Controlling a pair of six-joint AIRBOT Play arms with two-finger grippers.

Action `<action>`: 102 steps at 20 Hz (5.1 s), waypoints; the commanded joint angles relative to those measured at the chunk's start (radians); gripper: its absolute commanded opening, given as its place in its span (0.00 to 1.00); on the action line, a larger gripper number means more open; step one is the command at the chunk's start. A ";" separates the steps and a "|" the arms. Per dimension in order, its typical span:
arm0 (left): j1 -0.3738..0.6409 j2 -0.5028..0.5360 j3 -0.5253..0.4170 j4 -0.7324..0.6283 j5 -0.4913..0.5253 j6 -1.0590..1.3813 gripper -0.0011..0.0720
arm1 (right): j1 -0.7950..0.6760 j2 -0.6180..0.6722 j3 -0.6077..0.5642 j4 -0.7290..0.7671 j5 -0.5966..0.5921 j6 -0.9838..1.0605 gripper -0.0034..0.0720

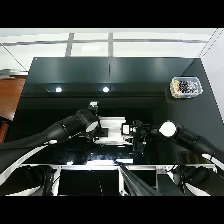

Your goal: Fold the box and place the chain.

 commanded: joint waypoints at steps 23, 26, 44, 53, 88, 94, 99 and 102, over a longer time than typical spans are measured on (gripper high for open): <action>-0.003 -0.016 0.000 -0.020 -0.007 0.002 0.06 | -0.066 0.045 0.009 -0.093 0.072 0.695 0.07; -0.003 -0.016 0.000 -0.019 0.004 0.002 0.06 | -0.268 0.146 0.010 -0.200 0.317 1.045 0.07; -0.003 -0.019 0.000 -0.022 0.015 0.002 0.06 | -0.361 -0.004 -0.147 0.272 0.196 1.148 0.85; -0.003 -0.019 0.000 -0.023 0.011 0.003 0.06 | -0.267 -0.004 -0.001 0.239 0.308 1.131 0.97; -0.003 -0.019 0.000 -0.015 0.011 0.006 0.06 | 0.247 -0.073 0.244 -0.659 0.123 2.186 0.66; -0.003 -0.019 0.000 -0.016 0.010 0.006 0.06 | 0.305 -0.182 0.386 -0.758 0.275 2.245 0.62; -0.003 -0.019 0.000 -0.016 0.008 0.006 0.06 | 0.337 -0.224 0.420 -0.798 0.320 2.280 0.44; -0.003 -0.019 0.000 -0.016 0.008 0.006 0.06 | 0.337 -0.243 0.420 -0.798 0.319 2.302 0.44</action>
